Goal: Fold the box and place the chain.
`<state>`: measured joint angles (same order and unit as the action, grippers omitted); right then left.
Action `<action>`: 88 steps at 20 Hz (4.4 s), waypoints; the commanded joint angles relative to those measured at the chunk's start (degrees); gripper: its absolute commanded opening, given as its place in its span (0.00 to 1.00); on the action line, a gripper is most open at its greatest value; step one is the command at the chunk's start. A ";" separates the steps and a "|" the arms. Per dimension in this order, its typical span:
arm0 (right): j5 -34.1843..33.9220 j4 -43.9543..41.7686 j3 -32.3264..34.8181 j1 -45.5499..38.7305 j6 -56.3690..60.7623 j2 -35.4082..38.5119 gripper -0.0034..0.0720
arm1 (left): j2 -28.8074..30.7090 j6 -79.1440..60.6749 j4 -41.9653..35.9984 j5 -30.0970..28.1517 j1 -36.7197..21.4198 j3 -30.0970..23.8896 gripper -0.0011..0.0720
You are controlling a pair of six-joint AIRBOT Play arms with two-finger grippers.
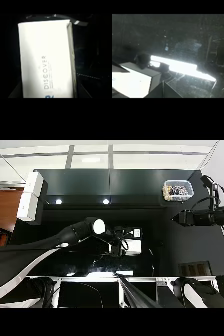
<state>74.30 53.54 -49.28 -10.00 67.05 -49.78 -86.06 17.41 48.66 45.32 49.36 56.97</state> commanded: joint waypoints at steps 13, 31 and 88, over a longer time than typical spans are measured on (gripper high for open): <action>1.46 0.07 -0.04 -0.02 0.04 0.02 0.07 | 10.91 39.58 33.44 28.35 -15.78 -1.97 0.49; 1.07 0.07 -0.04 -0.02 1.64 0.02 0.07 | 21.35 39.47 36.13 19.65 -89.00 -5.51 0.51; -30.40 12.35 20.52 9.14 7.76 19.74 0.08 | 58.90 74.34 28.65 -2.89 -40.46 -27.26 0.06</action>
<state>43.90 65.82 -28.88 -0.89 74.81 -30.06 -27.29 91.57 76.99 42.63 8.84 29.91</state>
